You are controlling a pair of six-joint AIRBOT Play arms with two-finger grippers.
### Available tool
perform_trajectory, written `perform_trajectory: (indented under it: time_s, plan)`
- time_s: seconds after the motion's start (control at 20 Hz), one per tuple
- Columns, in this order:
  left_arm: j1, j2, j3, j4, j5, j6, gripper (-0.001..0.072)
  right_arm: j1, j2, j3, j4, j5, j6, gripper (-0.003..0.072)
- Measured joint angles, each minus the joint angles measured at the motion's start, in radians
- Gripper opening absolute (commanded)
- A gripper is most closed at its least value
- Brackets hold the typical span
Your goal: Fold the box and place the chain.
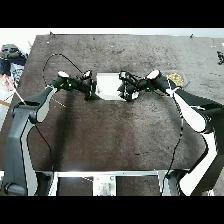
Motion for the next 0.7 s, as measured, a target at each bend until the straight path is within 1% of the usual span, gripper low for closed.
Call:
perform_trajectory:
  time_s: [0.05,0.1,0.25,0.35,0.45,0.55,0.7]
  plan:
    - [0.000,0.000,0.000,0.000,0.000,0.000,0.0455,-0.001,0.001,0.002,-0.004,0.000,0.000,0.0269]
    - [0.000,0.000,0.000,0.000,0.000,0.000,0.0454,-0.002,0.001,0.002,-0.008,-0.003,0.005,0.0202]
    - [0.000,0.000,0.000,0.000,-0.002,-0.001,0.0454,-0.005,0.011,0.003,-0.031,-0.006,0.036,0.0200]
    - [0.000,0.000,0.000,0.000,-0.002,-0.001,0.0455,-0.009,0.027,0.003,-0.076,-0.008,0.082,0.0199]
    - [-0.001,0.000,0.000,0.000,-0.003,-0.001,0.0455,-0.011,0.051,0.003,-0.141,-0.010,0.146,0.0010]
    - [-0.001,0.000,0.000,0.000,-0.003,-0.001,0.0455,-0.011,0.080,0.003,-0.211,-0.009,0.219,0.0009]
    - [-0.002,0.000,0.000,0.000,-0.003,-0.001,0.0455,-0.025,0.141,0.003,-0.275,-0.005,0.365,0.0010]
